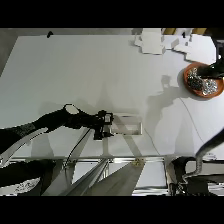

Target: Fold the box and place the chain.

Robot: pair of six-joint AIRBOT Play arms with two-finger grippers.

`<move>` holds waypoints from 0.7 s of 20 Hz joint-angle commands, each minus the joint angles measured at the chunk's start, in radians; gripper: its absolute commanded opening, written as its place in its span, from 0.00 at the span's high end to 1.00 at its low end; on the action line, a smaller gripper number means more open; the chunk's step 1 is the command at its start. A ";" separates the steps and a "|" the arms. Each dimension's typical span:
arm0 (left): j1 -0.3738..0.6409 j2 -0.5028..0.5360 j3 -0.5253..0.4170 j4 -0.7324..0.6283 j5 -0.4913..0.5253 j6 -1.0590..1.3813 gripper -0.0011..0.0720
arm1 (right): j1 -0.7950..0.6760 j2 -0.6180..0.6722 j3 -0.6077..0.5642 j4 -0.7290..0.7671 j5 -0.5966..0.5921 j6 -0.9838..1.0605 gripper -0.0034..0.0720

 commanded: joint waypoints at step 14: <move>0.000 0.000 0.000 0.000 0.000 0.000 0.70 | -0.028 -0.135 0.003 0.072 -0.082 -0.073 0.66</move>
